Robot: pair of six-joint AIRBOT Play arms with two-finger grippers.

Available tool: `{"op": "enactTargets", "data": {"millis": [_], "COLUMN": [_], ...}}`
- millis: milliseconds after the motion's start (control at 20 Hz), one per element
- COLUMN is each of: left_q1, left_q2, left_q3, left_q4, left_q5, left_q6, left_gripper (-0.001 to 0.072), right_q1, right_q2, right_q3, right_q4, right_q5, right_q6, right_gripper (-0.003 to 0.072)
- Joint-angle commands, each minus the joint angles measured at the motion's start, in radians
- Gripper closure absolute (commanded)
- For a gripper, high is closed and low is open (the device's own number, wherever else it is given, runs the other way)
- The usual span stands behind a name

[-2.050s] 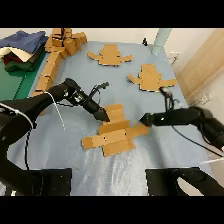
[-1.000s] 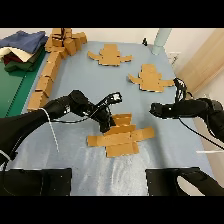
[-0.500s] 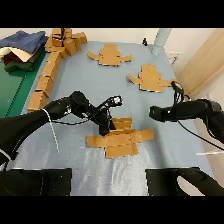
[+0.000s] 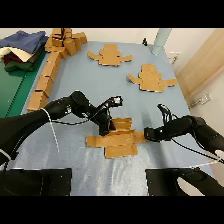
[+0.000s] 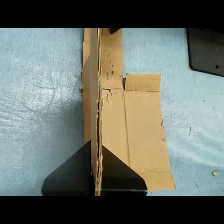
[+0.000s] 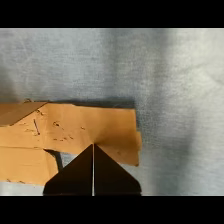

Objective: Fold the box.

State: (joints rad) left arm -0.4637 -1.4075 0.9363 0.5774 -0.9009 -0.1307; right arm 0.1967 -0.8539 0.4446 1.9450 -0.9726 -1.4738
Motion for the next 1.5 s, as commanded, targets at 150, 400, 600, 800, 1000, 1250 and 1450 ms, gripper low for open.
{"op": "enactTargets", "data": {"millis": [150, 400, 600, 800, 1000, 1250, 1450], "left_q1": [0.000, 0.000, 0.000, 0.000, 0.000, 0.000, 0.000], "left_q2": [0.000, -0.002, -0.011, -0.021, -0.023, -0.026, -0.026], "left_q3": [0.037, 0.041, 0.041, 0.041, 0.041, 0.032, 0.032], "left_q4": [0.011, 0.010, 0.009, 0.006, 0.007, 0.006, 0.008], "left_q5": [0.001, 0.002, 0.004, 0.003, -0.001, -0.008, -0.016], "left_q6": [0.000, 0.000, 0.000, 0.000, -0.024, -0.028, -0.045], "left_gripper": [0.0696, 0.0696, 0.0696, 0.0696, 0.0696, 0.0696, 0.0696], "right_q1": [0.005, 0.005, 0.005, 0.005, 0.005, 0.005, 0.005], "right_q2": [-0.001, -0.001, -0.001, 0.002, 0.047, 0.126, 0.126], "right_q3": [-0.026, -0.027, -0.043, -0.042, -0.008, 0.049, 0.048], "right_q4": [0.006, 0.007, 0.009, 0.027, 0.030, 0.042, 0.053], "right_q5": [0.032, 0.041, 0.074, 0.074, 0.074, 0.075, 0.074], "right_q6": [0.000, 0.000, 0.000, 0.000, -0.001, 0.000, -0.002], "right_gripper": [0.0682, 0.0683, 0.0682, 0.0682, 0.0682, 0.0683, 0.0682]}}
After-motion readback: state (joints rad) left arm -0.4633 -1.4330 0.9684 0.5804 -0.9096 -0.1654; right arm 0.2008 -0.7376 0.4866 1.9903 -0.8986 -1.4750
